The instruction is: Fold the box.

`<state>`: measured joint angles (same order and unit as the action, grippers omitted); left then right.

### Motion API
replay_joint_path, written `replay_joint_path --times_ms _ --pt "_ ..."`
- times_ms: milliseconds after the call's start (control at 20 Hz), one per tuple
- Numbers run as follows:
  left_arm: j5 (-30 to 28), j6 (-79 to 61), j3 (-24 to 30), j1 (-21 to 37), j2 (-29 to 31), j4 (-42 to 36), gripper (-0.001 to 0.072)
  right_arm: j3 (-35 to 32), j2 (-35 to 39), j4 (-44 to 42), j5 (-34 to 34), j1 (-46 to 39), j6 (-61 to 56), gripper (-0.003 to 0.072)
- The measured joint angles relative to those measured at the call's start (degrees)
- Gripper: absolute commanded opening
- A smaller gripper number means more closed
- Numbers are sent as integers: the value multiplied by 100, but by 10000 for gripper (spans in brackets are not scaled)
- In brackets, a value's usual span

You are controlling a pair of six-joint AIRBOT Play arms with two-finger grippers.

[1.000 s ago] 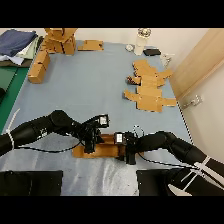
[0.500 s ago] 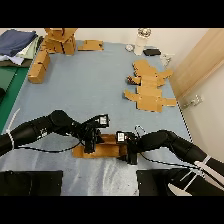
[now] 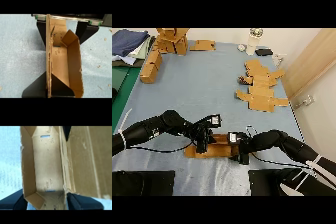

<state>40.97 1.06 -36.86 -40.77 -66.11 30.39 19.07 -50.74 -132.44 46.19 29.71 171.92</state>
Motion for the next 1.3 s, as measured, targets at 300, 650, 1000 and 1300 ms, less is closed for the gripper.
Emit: replay_joint_path --times_ms 300,650,1000,1300 --pt "2 0 0 0 0 0 14 0 -66 -2 -48 -2 2 590" --pt "9 0 0 0 0 0 14 0 -70 44 -37 0 4 474" --pt "9 0 0 0 0 2 14 0 -70 90 -66 173 0 475" --pt "7 0 0 0 0 4 14 -2 -74 136 -63 291 -4 475"
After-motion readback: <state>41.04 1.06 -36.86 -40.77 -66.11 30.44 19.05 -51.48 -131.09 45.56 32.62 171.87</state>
